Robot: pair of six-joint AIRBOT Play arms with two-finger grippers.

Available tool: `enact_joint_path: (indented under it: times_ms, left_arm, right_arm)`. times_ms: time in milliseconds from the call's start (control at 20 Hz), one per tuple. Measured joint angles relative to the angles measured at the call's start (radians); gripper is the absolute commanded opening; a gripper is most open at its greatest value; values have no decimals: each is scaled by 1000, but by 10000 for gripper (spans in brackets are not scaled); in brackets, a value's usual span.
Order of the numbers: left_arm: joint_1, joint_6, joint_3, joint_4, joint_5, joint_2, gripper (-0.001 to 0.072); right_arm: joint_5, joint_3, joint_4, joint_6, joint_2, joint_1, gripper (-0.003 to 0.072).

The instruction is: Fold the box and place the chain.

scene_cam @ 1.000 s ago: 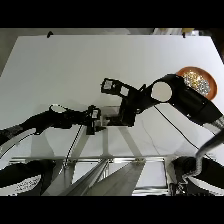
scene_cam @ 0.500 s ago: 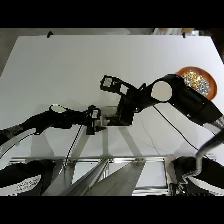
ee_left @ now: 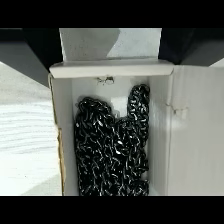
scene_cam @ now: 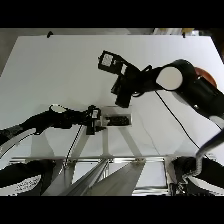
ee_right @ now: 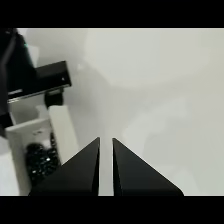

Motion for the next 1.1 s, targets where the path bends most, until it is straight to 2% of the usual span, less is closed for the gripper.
enact_joint_path:
  times_ms: [350,600,850,950,1050,1100]
  left_arm:
    - [0,0,0,0,0,0,138]
    - [0,0,0,0,0,0,138]
    - [0,0,0,0,0,0,138]
    - [0,0,0,0,0,0,138]
    - [0,0,0,0,0,0,138]
    - [0,0,0,0,0,0,138]
  right_arm:
    - [118,-28,23,-55,-144,-43,76]
    - [161,-88,56,-94,-138,-8,76]
    - [166,-161,73,-156,-66,44,77]
    - [146,-201,76,-190,-36,52,138]
    - [126,-232,79,-211,-20,56,242]
    - [115,-243,79,-218,-16,58,250]
